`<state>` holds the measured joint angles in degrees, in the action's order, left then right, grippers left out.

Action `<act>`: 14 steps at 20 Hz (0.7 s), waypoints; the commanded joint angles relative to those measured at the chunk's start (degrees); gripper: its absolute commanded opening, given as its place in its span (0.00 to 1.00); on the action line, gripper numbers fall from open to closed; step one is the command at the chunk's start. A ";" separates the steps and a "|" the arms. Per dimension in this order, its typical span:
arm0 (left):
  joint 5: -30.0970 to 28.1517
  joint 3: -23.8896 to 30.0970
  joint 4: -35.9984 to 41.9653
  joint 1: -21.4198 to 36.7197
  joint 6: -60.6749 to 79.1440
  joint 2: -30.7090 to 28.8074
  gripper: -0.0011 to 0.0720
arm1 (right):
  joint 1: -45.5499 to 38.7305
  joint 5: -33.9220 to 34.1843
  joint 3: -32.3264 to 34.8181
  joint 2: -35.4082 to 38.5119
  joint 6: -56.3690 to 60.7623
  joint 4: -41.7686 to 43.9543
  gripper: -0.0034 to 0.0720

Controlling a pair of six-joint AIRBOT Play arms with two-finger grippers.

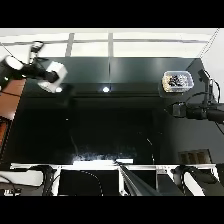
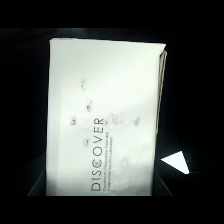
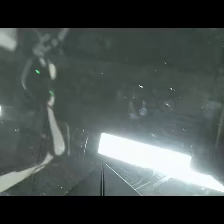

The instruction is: Fold the box and place the chain.

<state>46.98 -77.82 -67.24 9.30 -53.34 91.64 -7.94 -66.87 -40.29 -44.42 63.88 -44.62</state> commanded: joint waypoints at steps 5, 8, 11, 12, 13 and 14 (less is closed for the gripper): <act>3.34 -28.30 -17.40 8.52 -17.18 21.27 0.47 | 1.42 4.09 0.02 -0.02 2.43 1.14 0.06; 6.34 -34.71 -17.31 8.68 -17.22 27.34 0.47 | 1.42 4.52 0.02 -0.02 3.28 1.11 0.06; 7.04 -36.79 -11.21 8.66 -17.64 29.90 0.59 | 1.42 4.59 0.02 -0.02 3.48 1.11 0.06; 6.40 -36.81 -11.10 8.61 -17.68 29.79 0.90 | 1.42 4.50 0.02 -0.02 3.50 1.14 0.06; 7.15 -37.29 -11.32 8.52 -18.05 29.51 0.99 | 1.42 4.11 0.02 -0.02 3.54 1.31 0.06; 9.33 -38.82 -11.82 8.50 -18.03 28.98 0.99 | 1.42 3.56 0.00 -0.02 3.65 1.60 0.06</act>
<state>53.58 -113.86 -79.88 17.76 -70.54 119.85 -6.59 -62.67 -40.29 -44.42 67.16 -43.48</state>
